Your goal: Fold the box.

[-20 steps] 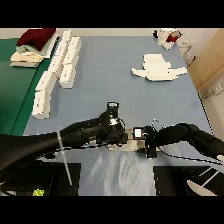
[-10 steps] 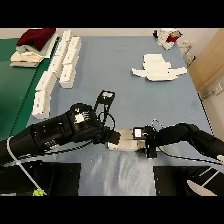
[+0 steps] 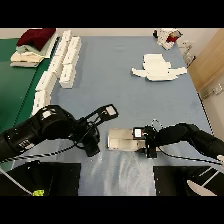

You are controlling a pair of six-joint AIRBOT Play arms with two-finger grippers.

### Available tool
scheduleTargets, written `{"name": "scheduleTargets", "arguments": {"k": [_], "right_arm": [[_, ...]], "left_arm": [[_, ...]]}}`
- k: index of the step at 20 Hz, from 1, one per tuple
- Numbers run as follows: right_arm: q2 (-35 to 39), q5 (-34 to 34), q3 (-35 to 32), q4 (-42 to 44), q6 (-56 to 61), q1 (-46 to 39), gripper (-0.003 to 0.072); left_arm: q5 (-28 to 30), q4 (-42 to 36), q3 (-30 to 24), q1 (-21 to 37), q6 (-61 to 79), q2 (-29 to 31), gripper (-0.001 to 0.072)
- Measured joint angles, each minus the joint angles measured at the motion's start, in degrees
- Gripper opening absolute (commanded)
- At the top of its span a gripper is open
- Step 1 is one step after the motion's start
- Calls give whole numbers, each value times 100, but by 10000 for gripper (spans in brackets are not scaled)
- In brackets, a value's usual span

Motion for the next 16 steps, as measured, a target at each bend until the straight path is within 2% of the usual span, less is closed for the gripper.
{"name": "scheduleTargets", "arguments": {"k": [4, 9, 12, 16], "right_arm": [[0, -2, 0, 0, 0, 0, 513], [0, -2, 0, 0, -2, 0, 514], [0, -2, 0, 0, -2, 0, 514], [0, -4, 0, 0, -2, 0, 514]], "left_arm": [[640, -1169, -929, 944, 2616, 326, 689], [1971, -2861, -1937, 1419, 5711, 173, 688], [2597, -3783, -2197, 1486, 6944, -195, 688], [2955, -4336, -2312, 1521, 7628, -619, 689]]}}
